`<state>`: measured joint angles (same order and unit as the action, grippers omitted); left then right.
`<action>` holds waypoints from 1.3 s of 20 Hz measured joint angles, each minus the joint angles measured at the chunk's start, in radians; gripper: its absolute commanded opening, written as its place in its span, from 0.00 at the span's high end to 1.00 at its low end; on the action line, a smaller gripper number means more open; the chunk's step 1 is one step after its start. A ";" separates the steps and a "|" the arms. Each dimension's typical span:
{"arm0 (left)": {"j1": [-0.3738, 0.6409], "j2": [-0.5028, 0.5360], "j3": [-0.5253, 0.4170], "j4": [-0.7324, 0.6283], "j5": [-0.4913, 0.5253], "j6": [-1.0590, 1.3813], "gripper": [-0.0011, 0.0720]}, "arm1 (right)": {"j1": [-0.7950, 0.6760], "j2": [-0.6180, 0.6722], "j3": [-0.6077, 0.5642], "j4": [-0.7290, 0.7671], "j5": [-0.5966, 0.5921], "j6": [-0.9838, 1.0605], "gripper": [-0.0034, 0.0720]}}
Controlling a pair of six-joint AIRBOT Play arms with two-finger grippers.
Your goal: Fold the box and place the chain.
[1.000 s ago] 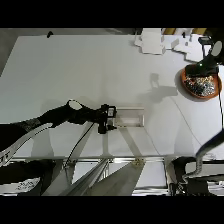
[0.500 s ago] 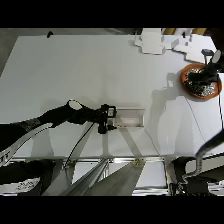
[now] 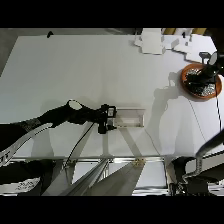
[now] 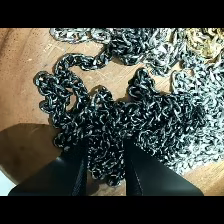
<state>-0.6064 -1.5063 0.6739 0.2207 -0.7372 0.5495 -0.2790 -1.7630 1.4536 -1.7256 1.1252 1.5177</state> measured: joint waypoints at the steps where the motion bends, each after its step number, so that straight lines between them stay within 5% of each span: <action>1: 0.000 0.000 0.000 0.000 0.000 0.000 0.78 | 0.000 -0.002 0.000 0.001 -0.001 0.000 0.83; 4: 0.000 0.000 0.000 0.000 0.000 0.000 0.78 | -0.001 -0.007 -0.001 0.000 -0.003 0.001 0.94; 12: 0.000 0.000 0.000 0.000 0.000 0.000 0.78 | -0.001 0.076 -0.002 0.006 0.014 -0.016 0.93; 26: 0.000 0.000 0.000 0.000 0.000 0.000 0.78 | 0.099 0.612 -0.003 0.257 0.255 -0.160 0.93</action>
<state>-0.6064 -1.5063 0.6739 0.2207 -0.7372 0.5495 -0.1799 -1.1515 1.4502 -1.4689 1.3800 1.3575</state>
